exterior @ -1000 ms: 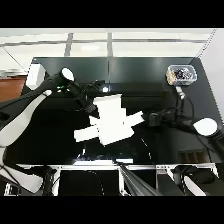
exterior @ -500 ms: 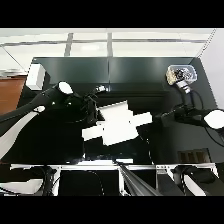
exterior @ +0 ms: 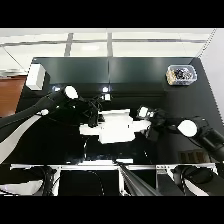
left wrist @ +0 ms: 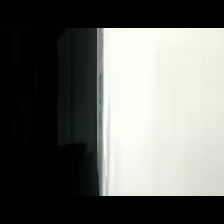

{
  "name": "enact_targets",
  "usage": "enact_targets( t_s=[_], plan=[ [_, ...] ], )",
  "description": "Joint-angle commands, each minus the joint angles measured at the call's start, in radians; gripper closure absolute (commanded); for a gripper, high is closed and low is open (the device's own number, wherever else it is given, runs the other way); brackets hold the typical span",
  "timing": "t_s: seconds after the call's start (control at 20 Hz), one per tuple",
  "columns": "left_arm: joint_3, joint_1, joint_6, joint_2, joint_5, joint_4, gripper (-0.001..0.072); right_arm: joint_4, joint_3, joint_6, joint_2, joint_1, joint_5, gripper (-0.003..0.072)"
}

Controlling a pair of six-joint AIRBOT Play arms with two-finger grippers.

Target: Fold the box and place the chain.

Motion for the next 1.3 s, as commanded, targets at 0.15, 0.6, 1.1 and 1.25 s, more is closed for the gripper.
enact_targets(
  t_s=[0.15,0.6,1.1,1.25],
  plan=[
    [-0.001,-0.008,-0.002,0.000,-0.004,0.026,0.0682,0.133,-0.005,-0.296,-0.128,0.108,0.058,0.0016],
    [-0.001,-0.008,-0.002,0.000,-0.008,0.026,0.0682,0.237,0.003,-0.295,-0.158,0.171,-0.061,0.0016],
    [0.018,-0.008,-0.005,0.000,-0.071,0.027,0.0682,0.230,0.074,-0.296,-0.158,0.153,-0.108,0.0016],
    [0.043,-0.008,-0.005,0.000,-0.081,0.030,0.0682,0.238,0.075,-0.316,-0.158,0.080,-0.078,0.0017]
  ],
)
